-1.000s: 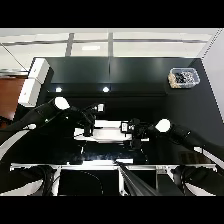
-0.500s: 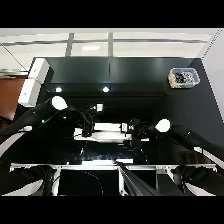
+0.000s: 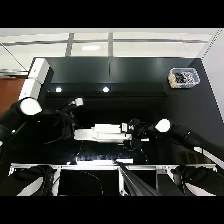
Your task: Fold the box and place the chain.
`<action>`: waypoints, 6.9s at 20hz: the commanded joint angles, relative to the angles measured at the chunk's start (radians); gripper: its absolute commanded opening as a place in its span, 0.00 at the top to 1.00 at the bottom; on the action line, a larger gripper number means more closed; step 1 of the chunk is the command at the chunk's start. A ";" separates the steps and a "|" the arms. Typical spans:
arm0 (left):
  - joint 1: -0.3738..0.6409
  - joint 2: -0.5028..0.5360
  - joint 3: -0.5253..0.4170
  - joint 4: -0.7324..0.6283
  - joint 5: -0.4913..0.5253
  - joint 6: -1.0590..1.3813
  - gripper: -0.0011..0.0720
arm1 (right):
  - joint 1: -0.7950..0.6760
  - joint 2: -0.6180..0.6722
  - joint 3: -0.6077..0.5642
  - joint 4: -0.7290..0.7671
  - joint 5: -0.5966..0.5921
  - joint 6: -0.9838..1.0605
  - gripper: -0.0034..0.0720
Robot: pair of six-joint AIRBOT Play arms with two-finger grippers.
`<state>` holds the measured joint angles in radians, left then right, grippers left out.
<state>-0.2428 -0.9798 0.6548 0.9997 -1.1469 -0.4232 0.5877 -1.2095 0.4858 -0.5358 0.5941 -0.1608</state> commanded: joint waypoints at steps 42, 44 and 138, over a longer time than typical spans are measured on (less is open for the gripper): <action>-0.181 0.107 -0.193 -0.274 0.495 -0.084 0.73 | 0.000 0.000 0.000 0.000 0.000 0.001 0.35; -0.107 0.138 -0.194 -0.139 0.322 -0.084 0.73 | 0.000 0.000 0.000 0.000 0.000 0.000 0.34; 0.184 -0.124 -0.265 -0.467 -0.013 -0.463 0.04 | 0.000 0.000 0.000 0.000 0.000 0.001 0.34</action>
<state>-0.0116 -1.1213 0.3824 0.5606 -1.1648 -0.8925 0.5877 -1.2091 0.4858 -0.5362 0.5938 -0.1604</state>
